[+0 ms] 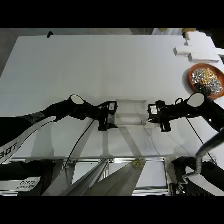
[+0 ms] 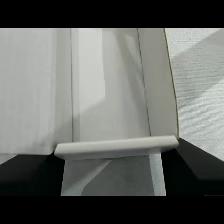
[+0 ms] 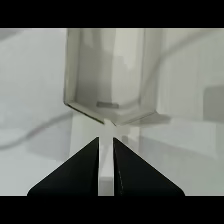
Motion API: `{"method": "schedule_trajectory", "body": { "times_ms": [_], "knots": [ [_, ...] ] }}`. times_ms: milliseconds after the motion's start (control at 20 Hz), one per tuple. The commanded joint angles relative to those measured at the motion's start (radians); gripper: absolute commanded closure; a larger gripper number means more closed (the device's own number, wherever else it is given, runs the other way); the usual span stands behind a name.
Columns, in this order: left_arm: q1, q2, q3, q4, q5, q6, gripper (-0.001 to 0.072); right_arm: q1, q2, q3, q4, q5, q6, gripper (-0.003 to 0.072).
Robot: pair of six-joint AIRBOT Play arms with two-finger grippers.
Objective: Fold the box and place the chain.
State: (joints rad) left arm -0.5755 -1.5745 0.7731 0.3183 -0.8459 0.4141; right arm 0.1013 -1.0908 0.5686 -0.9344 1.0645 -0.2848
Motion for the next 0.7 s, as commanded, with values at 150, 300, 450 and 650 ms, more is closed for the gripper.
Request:
{"method": "schedule_trajectory", "body": {
  "times_ms": [150,300,450,650],
  "knots": [
    [0.000,0.000,0.000,0.000,0.000,0.000,0.0677,0.000,-0.009,-0.051,0.076,-0.063,-0.068,0.0569],
    [0.000,0.000,0.000,0.000,0.000,0.000,0.0677,0.000,-0.009,-0.055,0.143,-0.085,-0.068,0.0570],
    [0.000,0.000,0.000,0.000,0.000,0.000,0.0677,0.000,-0.013,-0.104,0.246,-0.135,-0.109,0.0569],
    [0.000,0.000,0.000,0.000,0.000,0.000,0.0677,0.001,-0.025,-0.115,0.331,-0.152,-0.170,0.0568]
  ]
}}
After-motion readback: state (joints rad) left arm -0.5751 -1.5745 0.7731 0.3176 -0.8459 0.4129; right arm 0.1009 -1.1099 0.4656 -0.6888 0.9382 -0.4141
